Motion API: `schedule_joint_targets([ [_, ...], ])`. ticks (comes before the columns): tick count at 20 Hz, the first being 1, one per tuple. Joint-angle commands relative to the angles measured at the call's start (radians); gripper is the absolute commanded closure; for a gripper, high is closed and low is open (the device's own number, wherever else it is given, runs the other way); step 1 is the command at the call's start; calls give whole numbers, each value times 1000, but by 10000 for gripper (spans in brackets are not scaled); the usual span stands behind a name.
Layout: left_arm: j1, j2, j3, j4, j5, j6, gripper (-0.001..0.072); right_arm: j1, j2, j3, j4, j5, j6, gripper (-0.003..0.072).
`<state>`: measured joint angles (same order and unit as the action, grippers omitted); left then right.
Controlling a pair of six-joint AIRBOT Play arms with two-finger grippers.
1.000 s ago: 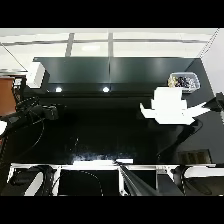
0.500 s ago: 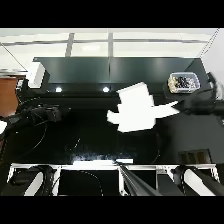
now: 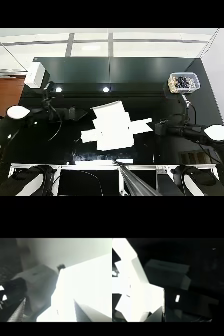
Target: Fold the box and place the chain.
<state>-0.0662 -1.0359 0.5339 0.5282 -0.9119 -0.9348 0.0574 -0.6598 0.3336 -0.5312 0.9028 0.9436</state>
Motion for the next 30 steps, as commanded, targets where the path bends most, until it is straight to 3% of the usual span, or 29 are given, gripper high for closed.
schedule_joint_targets([
  [1,-27,-258,90,-122,-227,191,-1,44,17,-19,4,-36,10,675],
  [4,-71,-394,138,-109,-251,306,-1,44,17,-19,4,-35,10,675],
  [7,-71,-448,148,-221,-256,505,22,44,17,-19,4,-25,10,675],
  [12,-82,-500,181,-220,-412,678,83,44,17,-19,4,-25,10,675],
  [16,-101,-515,208,-81,-432,673,263,44,18,-19,4,-30,10,675],
  [18,-109,-516,208,-106,-425,673,356,44,17,-19,4,-30,10,675],
  [20,-135,-518,209,-129,-417,675,390,44,17,-19,4,-31,10,675],
  [22,-157,-525,209,-116,-406,675,501,44,17,-18,3,-32,10,675],
  [24,-165,-530,209,-114,-397,676,683,44,18,-18,0,-32,1,673],
  [25,-164,-530,213,-112,-399,676,684,43,18,-16,-6,-34,1,645],
  [27,-161,-529,239,-97,-414,673,685,27,18,22,-119,-18,2,56],
  [30,-175,-521,314,-24,-440,675,690,-6,18,173,-422,46,-11,48],
])
